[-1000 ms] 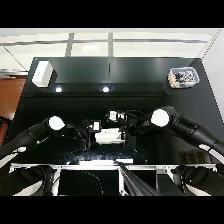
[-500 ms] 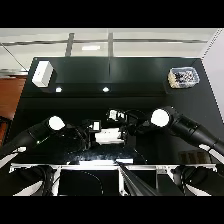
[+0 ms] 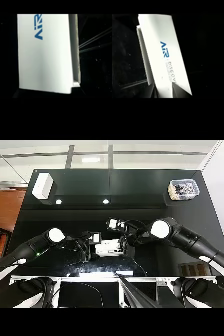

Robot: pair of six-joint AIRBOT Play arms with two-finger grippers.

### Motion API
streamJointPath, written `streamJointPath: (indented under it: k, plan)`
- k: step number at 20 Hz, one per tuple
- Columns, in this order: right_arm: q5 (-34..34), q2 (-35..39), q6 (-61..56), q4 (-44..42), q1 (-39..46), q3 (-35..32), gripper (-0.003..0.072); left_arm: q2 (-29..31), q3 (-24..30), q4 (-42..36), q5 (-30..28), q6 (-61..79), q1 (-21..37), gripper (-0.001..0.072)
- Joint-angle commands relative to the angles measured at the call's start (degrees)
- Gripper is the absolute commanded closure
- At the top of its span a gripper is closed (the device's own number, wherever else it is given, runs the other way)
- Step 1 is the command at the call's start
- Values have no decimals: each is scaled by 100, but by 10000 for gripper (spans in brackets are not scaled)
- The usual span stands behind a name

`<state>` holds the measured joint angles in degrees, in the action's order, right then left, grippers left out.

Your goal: Fold the box and place the chain.

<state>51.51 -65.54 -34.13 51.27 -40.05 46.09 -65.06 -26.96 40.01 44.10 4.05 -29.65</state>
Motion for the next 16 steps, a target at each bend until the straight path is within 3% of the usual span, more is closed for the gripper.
streamJointPath:
  k: [1,16]
  plan:
    - [-31,2,-2,0,-7,7,461,2,-7,0,7,4,-4,247]
    - [118,-74,-105,168,-251,2,460,2,-7,2,4,4,-4,246]
